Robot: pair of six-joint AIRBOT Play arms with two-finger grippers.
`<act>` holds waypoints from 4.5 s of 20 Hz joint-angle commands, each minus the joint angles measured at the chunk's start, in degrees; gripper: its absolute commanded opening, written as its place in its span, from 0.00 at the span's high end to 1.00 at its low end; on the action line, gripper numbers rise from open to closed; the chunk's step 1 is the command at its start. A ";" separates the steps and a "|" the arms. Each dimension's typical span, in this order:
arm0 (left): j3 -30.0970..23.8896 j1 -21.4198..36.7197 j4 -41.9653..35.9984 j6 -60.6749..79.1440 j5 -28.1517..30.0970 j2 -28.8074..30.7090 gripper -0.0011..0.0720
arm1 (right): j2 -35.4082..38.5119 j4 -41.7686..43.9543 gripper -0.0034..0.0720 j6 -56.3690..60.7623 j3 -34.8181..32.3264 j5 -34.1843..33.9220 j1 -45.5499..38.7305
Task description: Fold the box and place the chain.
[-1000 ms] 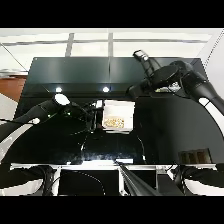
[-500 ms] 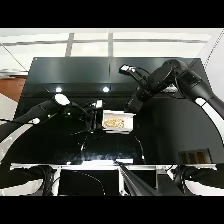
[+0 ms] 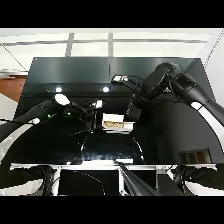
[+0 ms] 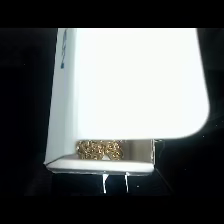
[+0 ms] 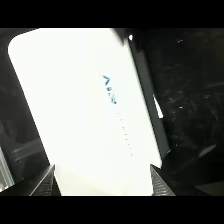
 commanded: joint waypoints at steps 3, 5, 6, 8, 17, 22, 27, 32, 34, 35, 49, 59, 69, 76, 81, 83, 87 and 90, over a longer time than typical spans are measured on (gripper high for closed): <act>-0.02 0.04 -0.02 -0.07 0.00 0.02 0.61 | 0.02 -2.95 0.03 1.09 -1.57 0.13 2.29; -0.02 0.04 -0.02 -0.07 0.00 0.02 0.61 | 0.02 -3.39 0.03 1.09 -1.73 0.83 2.64; -0.02 0.04 -0.02 -0.07 0.00 0.02 0.61 | 0.09 -3.67 0.03 1.07 -1.68 0.85 2.60; -0.02 0.07 0.00 -0.33 0.00 0.02 0.61 | 0.66 -4.42 0.03 1.11 -0.20 -0.66 1.86; -0.02 0.07 0.00 -0.68 0.07 0.02 0.61 | 14.56 13.90 0.03 2.43 -11.04 8.63 -18.95; -0.02 0.07 0.00 -0.68 0.20 0.02 0.61 | 12.68 19.61 0.03 -13.16 -24.26 28.09 -13.77; -0.02 0.04 0.02 -0.68 0.13 0.02 0.61 | 12.26 18.21 0.03 -19.34 -23.93 26.69 -8.74; -0.02 0.04 0.02 -0.70 0.11 0.02 0.61 | 14.10 18.08 0.03 -14.43 -14.58 25.16 -11.04; -0.02 0.04 0.02 -0.68 0.15 0.02 0.61 | 14.21 17.46 0.03 -13.20 -14.23 24.65 -15.06; -0.02 0.04 0.02 -0.68 0.13 0.02 0.61 | 13.90 16.85 0.03 -12.50 -15.54 24.59 -16.81; -0.02 0.07 0.02 -0.72 0.04 0.02 0.61 | 10.78 12.37 0.03 -16.52 -22.77 15.04 -7.80; 0.00 0.02 0.02 -0.90 0.02 0.02 0.61 | 10.82 8.87 0.03 -16.50 -22.77 16.52 -7.41; 0.00 0.02 0.02 -0.90 0.02 0.02 0.61 | 10.82 9.42 0.49 -16.48 -22.77 18.01 -7.32; 0.00 0.02 0.02 -0.90 0.02 0.02 0.61 | 10.82 11.21 0.49 -14.78 -22.71 18.29 -7.32; 0.00 0.02 0.02 -0.90 0.00 0.02 0.61 | 10.80 10.84 0.49 -13.84 -22.71 19.19 -7.28; 0.00 0.02 0.02 -0.90 0.02 0.02 0.61 | 10.80 10.75 0.65 -13.84 -22.71 19.32 -6.64; 0.00 0.02 0.02 -0.90 0.02 0.02 0.61 | 10.80 10.73 0.64 -13.84 -22.71 20.35 -5.09; 0.00 0.02 0.02 -0.90 0.00 0.02 0.61 | 10.80 10.56 0.64 -13.84 -22.71 20.00 -5.09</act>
